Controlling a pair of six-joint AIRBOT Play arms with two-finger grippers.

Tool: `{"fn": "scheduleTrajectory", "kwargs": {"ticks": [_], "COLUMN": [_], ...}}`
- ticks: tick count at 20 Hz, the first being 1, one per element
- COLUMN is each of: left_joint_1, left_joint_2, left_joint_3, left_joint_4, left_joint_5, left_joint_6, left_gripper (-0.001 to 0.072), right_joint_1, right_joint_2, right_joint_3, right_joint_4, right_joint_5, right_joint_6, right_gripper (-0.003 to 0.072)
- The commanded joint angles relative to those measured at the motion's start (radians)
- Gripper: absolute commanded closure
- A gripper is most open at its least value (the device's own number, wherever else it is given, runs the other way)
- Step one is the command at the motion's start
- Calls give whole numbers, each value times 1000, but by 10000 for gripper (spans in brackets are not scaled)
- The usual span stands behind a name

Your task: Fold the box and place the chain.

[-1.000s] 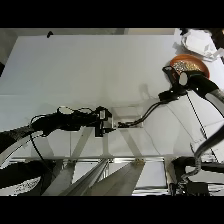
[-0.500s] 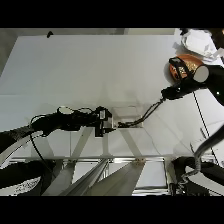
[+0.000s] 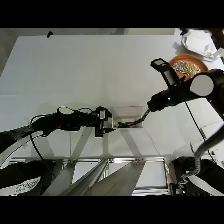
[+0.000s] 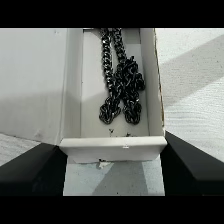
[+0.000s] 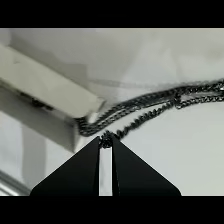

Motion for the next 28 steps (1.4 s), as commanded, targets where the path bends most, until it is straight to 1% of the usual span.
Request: {"fn": "scheduleTrajectory", "kwargs": {"ticks": [1, 4, 5, 7, 9, 10, 14, 18, 20, 23, 28], "left_joint_1": [0, 0, 0, 0, 0, 0, 0, 0, 0, 0, 0], "left_joint_2": [0, 0, 0, 0, 0, 0, 0, 0, 0, 0, 0], "left_joint_3": [1, 1, 1, 1, 1, 1, 1, 1, 1, 1, 1], "left_joint_4": [0, 0, 0, 0, 0, 0, 0, 0, 0, 0, 0], "left_joint_5": [0, 0, 0, 0, 0, 0, 0, 0, 0, 0, 0], "left_joint_6": [0, 0, 0, 0, 0, 0, 0, 0, 0, 0, 0], "left_gripper": [303, 303, 303, 303, 303, 303, 303, 303, 303, 303, 303], "right_joint_1": [123, 264, 311, 397, 449, 461, 485, 510, 510, 510, 510], "right_joint_2": [54, 69, 69, 69, 66, 60, -13, -138, -187, -223, -274], "right_joint_3": [0, 0, 0, 0, 0, 0, 0, 0, 0, 0, 0], "right_joint_4": [0, -3, -4, -8, -29, -32, -26, -43, -107, -193, -190], "right_joint_5": [6, -29, -62, -169, -256, -273, -277, -295, -294, -294, -292], "right_joint_6": [85, 145, 159, 189, 229, 232, 231, 232, 288, 359, 363], "right_gripper": [672, 672, 672, 672, 672, 672, 672, 672, 672, 671, 666]}}
